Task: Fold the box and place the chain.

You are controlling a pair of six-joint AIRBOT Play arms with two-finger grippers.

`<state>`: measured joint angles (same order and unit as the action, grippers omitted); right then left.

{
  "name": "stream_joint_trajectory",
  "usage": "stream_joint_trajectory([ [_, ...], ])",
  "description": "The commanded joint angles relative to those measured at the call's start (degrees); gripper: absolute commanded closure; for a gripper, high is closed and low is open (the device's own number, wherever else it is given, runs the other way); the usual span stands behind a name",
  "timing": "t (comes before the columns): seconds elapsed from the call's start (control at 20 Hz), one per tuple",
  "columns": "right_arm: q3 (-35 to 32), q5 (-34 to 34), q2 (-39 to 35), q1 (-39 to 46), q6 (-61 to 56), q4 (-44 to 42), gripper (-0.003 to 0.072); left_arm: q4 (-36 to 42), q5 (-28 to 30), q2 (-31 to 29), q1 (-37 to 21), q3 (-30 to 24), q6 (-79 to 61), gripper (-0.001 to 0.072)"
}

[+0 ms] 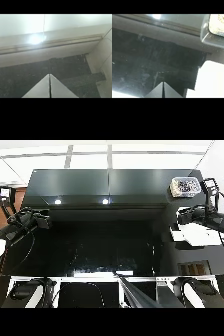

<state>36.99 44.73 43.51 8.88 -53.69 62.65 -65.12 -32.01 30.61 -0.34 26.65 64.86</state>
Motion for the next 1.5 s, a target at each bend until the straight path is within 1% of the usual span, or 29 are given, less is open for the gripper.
stream_joint_trajectory([
  [0.0, 0.0, 0.0, 0.0, -0.1, 0.0, 0.0, 0.0668, 0.0, 0.0, 0.0, -0.1, 0.0, 0.0, 0.0678],
  [0.8, 0.0, 0.0, 0.0, -0.1, 0.0, 0.0, 0.0668, 0.0, 0.8, 0.0, -0.1, 0.0, 0.0, 0.0678],
  [0.85, 0.0, -1.1, 0.0, -0.1, 0.0, -0.9, 0.0668, 0.2, 2.6, 0.1, 0.0, 0.0, 0.1, 0.0678],
  [1.0, -0.1, -5.0, 0.8, -0.3, 0.0, -10.7, 0.0666, 6.3, 8.0, 1.6, 0.1, -0.2, 0.1, 0.0673],
  [1.05, -0.1, -7.2, 2.0, -0.6, -0.1, -12.2, 0.0585, 8.1, 9.4, 3.1, 0.1, -0.2, 0.1, 0.0523],
  [1.1, -0.1, -8.8, 3.8, -0.7, -0.2, -12.3, 0.0272, 9.6, 10.4, 4.8, 0.4, -0.2, 0.0, 0.0086],
  [1.15, -0.1, -10.2, 6.4, -0.6, -2.6, -11.5, 0.0070, 11.1, 11.9, 6.9, 1.0, -0.2, 0.1, -0.0007],
  [1.2, 0.0, -9.8, 9.3, 0.0, -5.3, -11.3, 0.0062, 11.5, 13.1, 9.1, 1.9, -0.2, 0.1, -0.0007],
  [1.25, 0.2, -8.0, 11.7, 1.0, -6.8, -11.5, -0.0034, 11.2, 13.6, 11.1, 3.0, -0.2, -1.0, -0.0007],
  [1.3, 1.3, -4.9, 13.9, 2.6, -7.1, -11.2, -0.0034, 11.1, 13.3, 13.2, 4.6, -0.2, -4.1, -0.0007],
  [1.35, 3.3, -2.1, 15.4, 4.9, -7.8, -10.0, -0.0034, 10.6, 11.7, 14.7, 5.9, -0.1, -6.2, -0.0006],
  [1.4, 6.1, -0.5, 16.6, 8.0, -11.9, -6.3, -0.0034, 10.0, 9.6, 16.0, 6.9, 0.1, -5.6, -0.0006],
  [1.45, 9.4, -0.4, 17.6, 11.5, -17.5, -0.6, -0.0034, 10.0, 7.8, 17.2, 7.4, 0.2, -3.3, -0.0006],
])
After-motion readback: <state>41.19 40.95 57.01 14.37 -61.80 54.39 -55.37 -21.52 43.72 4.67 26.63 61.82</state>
